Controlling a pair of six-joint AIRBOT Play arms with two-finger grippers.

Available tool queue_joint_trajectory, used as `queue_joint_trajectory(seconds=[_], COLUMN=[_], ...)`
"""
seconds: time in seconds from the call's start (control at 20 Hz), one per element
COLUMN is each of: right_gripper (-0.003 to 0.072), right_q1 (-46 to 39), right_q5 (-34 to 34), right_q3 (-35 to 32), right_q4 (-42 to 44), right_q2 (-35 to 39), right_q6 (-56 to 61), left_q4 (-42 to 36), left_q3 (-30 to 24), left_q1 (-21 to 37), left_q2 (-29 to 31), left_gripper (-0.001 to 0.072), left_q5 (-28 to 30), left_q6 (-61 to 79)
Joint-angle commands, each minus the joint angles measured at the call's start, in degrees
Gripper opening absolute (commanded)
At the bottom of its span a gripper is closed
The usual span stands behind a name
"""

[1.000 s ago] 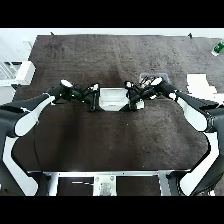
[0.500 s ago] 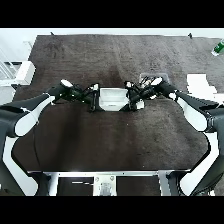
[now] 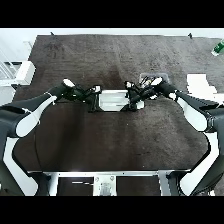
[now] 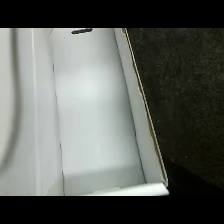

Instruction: Fold the box and place the chain.

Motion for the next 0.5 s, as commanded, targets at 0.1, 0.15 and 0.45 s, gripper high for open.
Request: queue_joint_trajectory(seconds=[0.1,0.15,0.45], right_gripper=[0.0539,0.0539,0.0539], right_q1=[0.04,0.04,0.07], right_q5=[-0.17,-0.17,-0.17], right_q3=[0.00,0.00,0.00], right_q4=[0.15,0.13,0.15], right_q2=[-0.04,-0.04,-0.04], right_q6=[0.00,0.00,0.00], left_q4=[0.85,1.01,1.22], left_q3=[0.17,0.17,0.17], left_q1=[-0.26,-0.26,-0.26], left_q2=[-0.04,-0.04,-0.04], left_gripper=[0.0608,0.0534,0.0468], left_q5=[0.24,0.15,0.04], left_q6=[-1.14,-1.11,-1.09])
